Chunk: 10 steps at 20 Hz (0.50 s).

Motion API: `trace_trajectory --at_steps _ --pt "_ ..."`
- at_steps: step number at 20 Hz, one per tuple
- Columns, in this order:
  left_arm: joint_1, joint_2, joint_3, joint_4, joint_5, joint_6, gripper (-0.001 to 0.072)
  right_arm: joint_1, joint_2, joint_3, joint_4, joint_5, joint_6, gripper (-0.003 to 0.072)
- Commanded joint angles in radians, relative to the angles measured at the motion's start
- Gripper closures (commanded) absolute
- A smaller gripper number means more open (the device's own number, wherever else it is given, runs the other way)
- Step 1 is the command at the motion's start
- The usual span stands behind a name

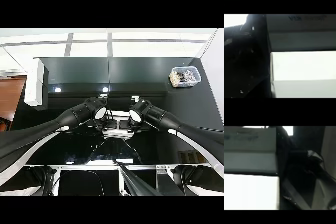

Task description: Fold the box and place the chain.

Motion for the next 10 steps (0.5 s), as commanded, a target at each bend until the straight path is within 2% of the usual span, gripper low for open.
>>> trace_trajectory --at_steps 1,4,7,9,10 --pt "0.001 0.0 0.0 -0.002 0.003 -0.003 0.0679 0.001 0.013 0.015 0.003 0.037 0.002 0.0318" --pt "0.001 0.0 0.0 -0.002 0.004 -0.003 0.0679 0.001 0.078 0.031 -0.003 0.08 -0.043 0.0314" --pt "0.001 0.0 0.0 -0.002 0.003 -0.003 0.0679 0.0 0.234 0.034 -0.026 0.111 -0.085 0.0315" --pt "0.001 0.0 0.0 -0.002 0.003 -0.003 0.0679 0.0 0.372 0.034 -0.1 0.122 -0.127 0.0315" --pt "0.001 0.0 0.0 -0.002 0.002 -0.003 0.0679 -0.002 0.436 0.034 -0.182 0.124 -0.129 0.0314"
